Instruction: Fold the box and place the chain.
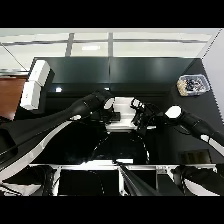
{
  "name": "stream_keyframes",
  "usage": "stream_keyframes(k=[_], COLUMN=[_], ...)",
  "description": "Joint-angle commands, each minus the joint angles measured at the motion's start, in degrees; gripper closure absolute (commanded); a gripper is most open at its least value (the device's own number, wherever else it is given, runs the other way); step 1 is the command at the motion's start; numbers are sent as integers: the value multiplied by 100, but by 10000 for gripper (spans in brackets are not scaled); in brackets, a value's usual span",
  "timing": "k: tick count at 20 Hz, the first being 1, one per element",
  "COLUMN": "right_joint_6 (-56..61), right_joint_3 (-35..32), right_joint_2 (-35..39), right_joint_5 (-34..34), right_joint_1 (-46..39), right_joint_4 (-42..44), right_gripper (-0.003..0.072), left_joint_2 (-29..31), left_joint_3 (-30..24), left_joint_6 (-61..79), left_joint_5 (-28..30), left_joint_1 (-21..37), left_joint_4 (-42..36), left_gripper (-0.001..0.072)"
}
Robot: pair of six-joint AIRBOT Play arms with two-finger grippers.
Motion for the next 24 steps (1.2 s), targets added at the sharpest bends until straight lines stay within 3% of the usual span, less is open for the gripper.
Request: stream_keyframes(k=[1, 5, 7, 9, 12, 18, 22, 23, 24], right_joint_6=[1554, 5355, 6496, 7066, 6290, 3928, 3910, 3915, 4000], right_joint_3=[201, 479, 205, -321, -916, -861, -304, -149, 28], right_joint_2=[328, 1287, 1375, 1327, 964, -428, -640, -640, -638], right_joint_5=[330, 1117, 940, 920, 1526, 2153, 2463, 2590, 2693], right_joint_1=[-162, -1674, -2973, -3950, -4186, -3032, -2485, -2487, -2503], right_joint_4=[-767, -2942, -2765, -2065, -1038, 1587, 1292, 1084, 835], right_gripper=[671, 671, 671, 671, 671, 671, 668, 634, 425], left_joint_2=[-2, -2, -2, -2, -2, -2, -2, -2, -2], left_joint_3=[2, 2, 2, 2, 2, 2, 2, 2, 2], left_joint_6=[7, 7, 4, 7, 7, 7, 7, 7, 7], left_joint_5=[-9, -39, -33, -31, -20, -17, -17, -15, -13], left_joint_1=[0, 2, 0, 0, 0, 2, 2, 2, 2], left_joint_4=[9, 7, 2, 2, 4, 4, 4, 7, 4], left_gripper=[682, 682, 682, 682, 682, 682, 682, 682, 682])
